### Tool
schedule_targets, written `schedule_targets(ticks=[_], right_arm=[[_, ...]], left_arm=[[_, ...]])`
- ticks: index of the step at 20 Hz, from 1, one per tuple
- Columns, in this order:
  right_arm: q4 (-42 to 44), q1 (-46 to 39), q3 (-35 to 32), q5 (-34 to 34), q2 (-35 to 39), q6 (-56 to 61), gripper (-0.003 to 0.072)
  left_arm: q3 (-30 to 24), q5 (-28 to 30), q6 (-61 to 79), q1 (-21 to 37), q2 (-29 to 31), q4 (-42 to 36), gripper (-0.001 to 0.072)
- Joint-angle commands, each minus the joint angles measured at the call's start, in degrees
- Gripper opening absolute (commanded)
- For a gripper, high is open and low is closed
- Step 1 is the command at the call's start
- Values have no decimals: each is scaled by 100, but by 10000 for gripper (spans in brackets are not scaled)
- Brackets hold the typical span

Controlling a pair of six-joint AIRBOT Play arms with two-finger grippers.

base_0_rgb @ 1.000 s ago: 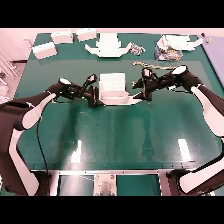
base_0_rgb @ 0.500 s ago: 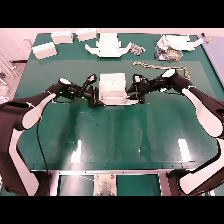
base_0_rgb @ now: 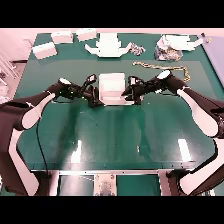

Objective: Fold the box and place the chain.

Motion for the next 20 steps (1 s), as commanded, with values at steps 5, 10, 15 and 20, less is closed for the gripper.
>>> schedule_targets(ticks=[5,10,15,20], right_arm=[[48,66,2,-33,-144,4,482],[223,37,0,-28,-146,-310,662],[229,31,0,-28,-144,-262,628],[214,-142,2,15,-142,70,261]], left_arm=[[0,9,-13,-4,-2,-17,488],[0,9,-13,-4,-2,-17,488],[0,9,-13,-4,-2,-17,488],[0,9,-13,-4,-2,-17,488]])
